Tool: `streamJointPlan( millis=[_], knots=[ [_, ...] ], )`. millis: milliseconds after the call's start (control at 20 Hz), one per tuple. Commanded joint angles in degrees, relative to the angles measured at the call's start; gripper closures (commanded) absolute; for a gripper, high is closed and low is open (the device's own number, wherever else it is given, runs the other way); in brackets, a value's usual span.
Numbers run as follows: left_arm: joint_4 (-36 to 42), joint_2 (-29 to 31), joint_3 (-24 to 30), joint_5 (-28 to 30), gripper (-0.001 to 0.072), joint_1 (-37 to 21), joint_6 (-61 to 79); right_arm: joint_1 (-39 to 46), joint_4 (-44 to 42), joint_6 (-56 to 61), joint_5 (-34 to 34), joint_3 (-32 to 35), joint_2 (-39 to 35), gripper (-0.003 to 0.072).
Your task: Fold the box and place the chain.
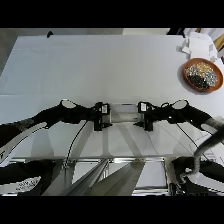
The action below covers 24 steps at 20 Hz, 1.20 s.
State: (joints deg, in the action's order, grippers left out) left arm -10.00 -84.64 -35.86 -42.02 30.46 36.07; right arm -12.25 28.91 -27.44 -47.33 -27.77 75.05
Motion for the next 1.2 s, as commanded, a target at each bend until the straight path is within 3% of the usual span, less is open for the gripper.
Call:
streamJointPlan(
  millis=[0,200,650,1150],
  knots=[
    [0.11,0.07,-0.07,0.22,0.0662,0.0,-0.15,-0.07,-0.66,3.06,-3.58,0.04,-0.07,-0.0019],
    [0.11,0.07,-0.07,0.22,0.0662,0.0,-0.15,-0.07,1.64,9.92,-4.42,0.02,-1.95,-0.0024],
    [0.11,0.07,-0.07,0.2,0.0662,0.0,-0.17,-0.07,18.95,24.65,-4.11,0.04,-20.37,-0.0009],
    [0.11,0.07,-0.07,0.2,0.0662,0.0,-0.15,-0.07,19.58,31.26,-10.88,0.04,-20.9,-0.0004]
  ],
)
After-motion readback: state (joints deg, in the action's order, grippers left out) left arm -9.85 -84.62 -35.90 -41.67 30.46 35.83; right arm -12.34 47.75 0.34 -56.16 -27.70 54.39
